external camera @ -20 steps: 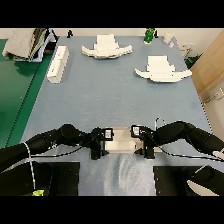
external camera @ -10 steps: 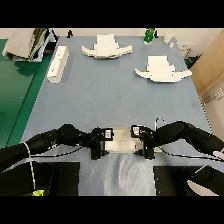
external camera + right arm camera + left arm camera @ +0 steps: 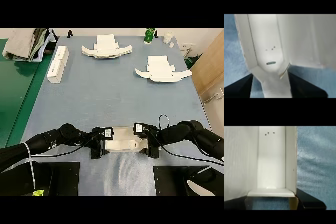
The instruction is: Fold the box.
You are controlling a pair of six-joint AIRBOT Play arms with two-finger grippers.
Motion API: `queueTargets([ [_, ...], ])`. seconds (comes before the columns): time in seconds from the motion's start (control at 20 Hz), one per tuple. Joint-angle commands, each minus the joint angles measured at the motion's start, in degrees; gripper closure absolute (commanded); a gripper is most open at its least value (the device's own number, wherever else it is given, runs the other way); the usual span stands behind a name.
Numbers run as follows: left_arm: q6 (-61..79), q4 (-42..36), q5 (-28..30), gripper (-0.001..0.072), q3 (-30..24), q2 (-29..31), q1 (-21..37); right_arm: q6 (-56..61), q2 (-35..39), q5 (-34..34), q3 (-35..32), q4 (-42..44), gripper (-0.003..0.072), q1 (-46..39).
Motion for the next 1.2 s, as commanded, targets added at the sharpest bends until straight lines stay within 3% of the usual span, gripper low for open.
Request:
queueTargets([
  [0.0, 0.15, 0.11, -0.28, 0.0200, 0.04, 0.00, 0.04, 10.54, 6.75, -5.42, 1.07, -7.08, -0.0026, 0.07],
  [0.1, 0.15, 0.11, -0.28, 0.0200, 0.04, 0.00, 0.04, 13.66, 10.75, -9.55, 1.92, -6.99, -0.0025, 0.07],
  [0.25, 0.15, 0.11, -0.28, 0.0200, 0.04, 0.00, 0.04, 32.26, 16.57, -17.94, 4.50, -2.14, 0.0017, 0.07],
  [0.35, 0.13, 0.11, -0.28, 0.0200, 0.04, 0.00, 0.04, 45.94, 18.45, -18.10, 4.70, 9.03, 0.0468, 0.09],
  [0.4, 0.13, 0.11, -0.28, 0.0200, 0.04, 0.00, 0.04, 49.03, 18.29, -16.17, 4.57, 14.38, 0.0569, 0.11],
  [0.55, 0.15, 0.11, -0.28, 0.0200, 0.04, 0.00, 0.04, 52.50, 13.81, -6.69, 4.61, 20.24, 0.0681, 1.79],
  [0.8, 0.15, 0.11, -0.28, 0.0200, 0.04, 0.00, 0.04, 52.43, -4.09, 7.52, 9.16, 23.17, 0.0685, 6.19],
  [1.15, 0.15, 0.11, -0.28, 0.0200, 0.04, 0.00, 0.04, 52.22, -20.98, 11.74, 19.80, 15.08, 0.0685, 6.12],
])
